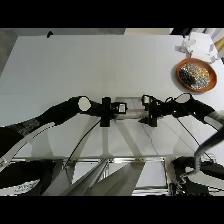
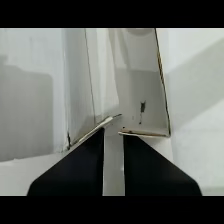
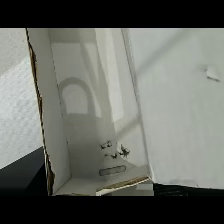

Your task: Fold the box and place the chain.

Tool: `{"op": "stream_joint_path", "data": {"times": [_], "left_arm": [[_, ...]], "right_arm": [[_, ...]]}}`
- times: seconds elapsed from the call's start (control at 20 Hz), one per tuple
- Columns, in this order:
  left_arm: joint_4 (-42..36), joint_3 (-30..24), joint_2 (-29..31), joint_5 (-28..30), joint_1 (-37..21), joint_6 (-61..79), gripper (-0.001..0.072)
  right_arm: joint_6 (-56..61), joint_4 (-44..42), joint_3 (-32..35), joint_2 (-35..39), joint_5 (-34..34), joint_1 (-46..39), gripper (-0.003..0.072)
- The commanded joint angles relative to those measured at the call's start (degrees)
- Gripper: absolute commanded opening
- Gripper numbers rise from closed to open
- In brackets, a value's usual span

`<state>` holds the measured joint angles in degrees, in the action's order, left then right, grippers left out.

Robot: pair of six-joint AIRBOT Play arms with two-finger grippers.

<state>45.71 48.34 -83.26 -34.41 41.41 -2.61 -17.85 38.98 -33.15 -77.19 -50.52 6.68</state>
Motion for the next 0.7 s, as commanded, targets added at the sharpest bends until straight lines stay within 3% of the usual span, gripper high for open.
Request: {"op": "stream_joint_path", "data": {"times": [0.0, 0.15, 0.25, 0.45, 0.5, 0.55, 0.65], "left_arm": [[-4.0, 0.0, -1.0, 2.7, 1.2, -0.2, 0.0133], [-5.5, 0.0, -2.1, 3.1, 1.9, -0.3, 0.0166], [-5.7, 0.0, -2.6, 3.2, 2.3, -0.4, 0.0320], [-6.3, 0.0, -2.6, 2.4, 2.3, -0.5, 0.0331], [-6.2, 0.0, -2.5, 1.9, 2.3, -1.0, 0.0306], [-5.9, 0.0, -2.2, 1.2, 2.2, -2.9, 0.0193], [-4.3, 0.0, -0.7, -0.4, 1.7, -7.7, 0.0043]], "right_arm": [[0.0, 0.0, 0.0, 0.0, 0.0, 0.0, 0.0400], [0.0, 0.0, 0.0, 0.0, 0.0, 0.0, 0.0400], [0.0, 0.0, 0.0, 0.0, 0.0, 0.0, 0.0400], [0.0, 0.0, 0.0, 0.0, 0.0, 0.0, 0.0400], [0.0, 0.0, 0.0, 0.0, 0.0, 0.0, 0.0400], [0.0, 0.0, 0.0, 0.0, 0.0, 0.0, 0.0400], [0.0, 0.0, 0.0, 0.0, 0.0, 0.0, 0.0400]]}}
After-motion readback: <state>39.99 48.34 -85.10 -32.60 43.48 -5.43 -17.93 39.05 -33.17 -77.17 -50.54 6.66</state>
